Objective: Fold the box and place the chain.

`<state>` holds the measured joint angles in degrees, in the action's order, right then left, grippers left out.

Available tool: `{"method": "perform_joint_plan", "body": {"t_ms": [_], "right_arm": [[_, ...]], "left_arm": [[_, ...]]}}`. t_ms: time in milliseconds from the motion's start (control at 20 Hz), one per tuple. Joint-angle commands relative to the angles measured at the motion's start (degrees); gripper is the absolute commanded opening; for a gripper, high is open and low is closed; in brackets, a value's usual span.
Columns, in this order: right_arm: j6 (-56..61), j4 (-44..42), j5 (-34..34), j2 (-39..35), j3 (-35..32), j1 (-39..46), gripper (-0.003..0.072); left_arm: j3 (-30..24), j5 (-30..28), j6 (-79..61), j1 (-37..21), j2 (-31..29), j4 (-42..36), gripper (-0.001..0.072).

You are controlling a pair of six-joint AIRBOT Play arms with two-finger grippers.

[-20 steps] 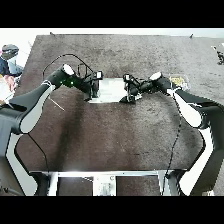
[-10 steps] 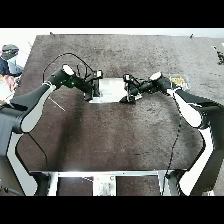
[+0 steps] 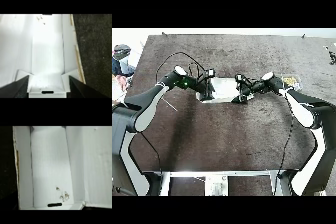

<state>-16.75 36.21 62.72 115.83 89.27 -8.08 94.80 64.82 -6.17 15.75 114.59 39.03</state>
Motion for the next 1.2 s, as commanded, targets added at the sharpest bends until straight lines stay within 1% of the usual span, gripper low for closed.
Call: {"method": "perform_joint_plan", "body": {"t_ms": [0,200,250,300,350,400,450,500,600,650,700,800,850,950,1000,1150], "right_arm": [[0.0,0.0,0.0,0.0,0.0,-0.1,0.0327],[0.0,0.0,0.0,0.0,0.0,-0.1,0.0327],[0.0,0.0,0.0,0.0,0.0,-0.1,0.0327],[0.0,0.0,0.0,0.0,0.0,-0.1,0.0327],[0.0,0.0,0.0,0.0,0.0,-0.1,0.0327],[0.0,0.0,0.0,0.0,0.0,-0.1,0.0327],[0.0,0.0,0.0,0.0,0.0,-0.1,0.0327],[0.0,0.0,0.0,0.0,0.0,-0.1,0.0327],[0.0,0.0,0.0,0.0,0.0,-0.1,0.0327],[0.0,0.0,0.0,0.0,0.0,-0.1,0.0327],[0.0,0.0,0.0,0.0,0.0,-0.1,0.0327],[0.0,0.0,0.0,0.0,0.0,-0.1,0.0327],[0.0,0.0,0.0,0.0,0.0,-0.1,0.0327],[0.0,0.0,0.0,0.0,0.0,-0.1,0.0327],[0.0,0.0,0.0,0.0,0.0,-0.1,0.0327],[0.0,0.0,0.0,0.0,0.0,-0.1,0.0327]], "left_arm": [[0.0,-1.5,0.3,0.0,0.1,-0.5,0.0573],[0.0,-1.8,1.7,0.0,0.1,-0.5,0.0566],[0.0,-1.7,1.9,0.0,0.1,-0.3,0.0411],[0.0,-1.4,1.9,-0.1,0.1,0.3,0.0237],[0.0,-0.5,1.9,-0.5,0.0,0.7,0.0131],[0.1,0.4,2.4,-1.1,0.0,0.5,0.0093],[0.1,1.5,2.8,-1.8,0.0,-0.1,0.0091],[0.1,3.5,2.8,-2.6,-0.1,-0.2,0.0015],[0.2,6.8,4.4,-3.9,-1.0,-0.6,0.0011],[0.4,7.1,6.2,-4.4,-1.7,-0.8,0.001],[0.6,6.5,8.3,-4.8,-3.1,-0.8,0.0009],[0.8,5.3,13.5,-5.2,-6.1,-3.4,0.0009],[0.8,3.6,19.4,-5.4,-8.4,-3.0,0.0009],[0.8,-0.4,33.2,-6.7,-12.1,2.4,0.0009],[0.7,-1.4,39.7,-8.0,-13.3,4.9,0.0009],[0.2,1.7,53.8,-13.2,-13.7,7.1,0.0009]]}}
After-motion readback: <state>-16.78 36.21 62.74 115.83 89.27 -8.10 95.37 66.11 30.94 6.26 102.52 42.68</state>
